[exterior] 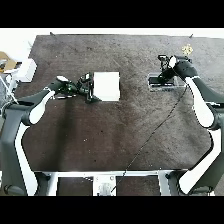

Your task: Fold the box and place the chain.

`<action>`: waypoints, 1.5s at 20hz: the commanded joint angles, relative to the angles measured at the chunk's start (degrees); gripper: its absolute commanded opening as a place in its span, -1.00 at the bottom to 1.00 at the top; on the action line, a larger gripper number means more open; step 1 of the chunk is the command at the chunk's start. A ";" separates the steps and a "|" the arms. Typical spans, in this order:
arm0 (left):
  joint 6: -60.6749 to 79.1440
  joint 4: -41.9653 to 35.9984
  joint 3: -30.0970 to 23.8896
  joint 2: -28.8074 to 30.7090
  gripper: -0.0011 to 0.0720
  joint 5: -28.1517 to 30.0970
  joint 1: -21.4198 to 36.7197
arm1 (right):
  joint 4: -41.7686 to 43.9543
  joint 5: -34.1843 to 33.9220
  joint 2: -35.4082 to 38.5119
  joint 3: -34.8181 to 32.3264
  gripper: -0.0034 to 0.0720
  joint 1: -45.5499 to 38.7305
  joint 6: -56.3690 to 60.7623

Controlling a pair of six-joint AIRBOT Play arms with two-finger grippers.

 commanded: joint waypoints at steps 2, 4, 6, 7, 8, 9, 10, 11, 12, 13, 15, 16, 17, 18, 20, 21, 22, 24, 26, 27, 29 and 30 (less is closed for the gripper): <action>0.02 0.02 0.02 -0.04 -0.18 0.02 0.02 | 0.61 -0.44 -0.15 0.24 -0.70 -0.09 -0.11; 0.02 0.00 0.02 -0.04 -0.18 0.02 0.02 | 0.59 -0.44 0.55 0.26 -0.70 -0.09 -0.11; 0.02 0.02 0.02 -0.04 -0.18 0.02 0.02 | -0.04 -0.39 1.75 0.26 -0.71 -0.09 -0.11; 0.02 0.02 0.02 -0.04 -0.18 0.02 0.02 | -0.72 -0.39 2.71 0.26 -0.90 -0.09 -0.11; 0.02 0.02 0.02 -0.04 -0.18 0.02 0.02 | -1.14 -0.42 3.72 0.26 -0.90 -0.09 -0.11; 0.02 0.02 0.02 -0.04 -0.18 0.02 0.02 | -1.40 -0.39 4.83 0.26 -0.90 -0.09 -0.13; 0.02 0.02 0.02 -0.04 -0.18 0.02 0.02 | -1.79 -0.42 5.75 0.26 -0.90 -0.09 -0.15; 0.02 0.02 0.02 -0.04 -0.18 0.02 0.02 | -2.16 -0.42 6.58 0.26 -0.90 -0.07 -0.15; 0.02 0.02 0.02 -0.04 -0.18 0.02 0.02 | -2.16 -0.42 7.15 0.26 -0.90 -0.09 -0.15; 0.02 0.02 0.02 -0.04 -0.18 0.02 0.02 | -2.16 -0.42 7.56 0.26 -0.90 -0.07 -0.17; 0.02 0.02 0.02 -0.04 -0.18 0.02 0.02 | -2.12 -0.42 8.17 0.24 -0.90 -0.02 -0.81; 0.02 0.02 0.02 -0.04 -0.18 0.02 0.02 | -2.08 -0.39 8.61 0.24 -0.90 0.07 -0.81; 0.02 0.02 0.02 -0.04 -0.18 0.02 0.02 | -1.92 -0.37 9.38 0.24 -0.90 0.17 -0.94; 0.02 0.02 0.02 -0.04 -0.18 0.00 0.02 | -1.51 -0.48 10.64 0.24 -0.90 0.42 -1.22; 0.02 0.02 0.02 -0.04 -0.18 0.02 0.02 | -1.49 -1.40 14.01 0.24 -0.90 1.09 -1.77; 0.02 0.02 0.02 -0.04 -0.18 0.02 0.02 | -1.49 -2.54 16.33 0.24 -0.90 1.73 -2.29; 0.02 0.02 0.02 -0.04 -0.18 0.02 0.02 | -1.51 -3.98 18.78 0.24 -0.90 2.38 -2.99; 0.02 0.02 0.02 -0.04 -0.18 0.02 0.02 | -1.53 -8.22 24.17 0.24 -0.90 3.91 -3.15; 0.02 0.02 0.02 -0.04 -0.18 0.02 0.02 | -1.53 -12.66 29.46 0.24 -0.90 5.51 -3.54; 0.02 0.02 0.02 -0.04 -0.18 0.02 0.02 | -1.55 -14.58 31.91 0.24 -0.90 6.40 -3.63; 0.02 0.02 0.02 -0.04 -0.18 0.02 0.02 | -1.55 -17.79 35.67 0.24 -0.90 8.50 -5.20; 0.02 0.02 0.02 -0.04 -0.18 0.02 0.02 | -1.51 -19.23 37.07 0.24 -0.90 9.68 -6.10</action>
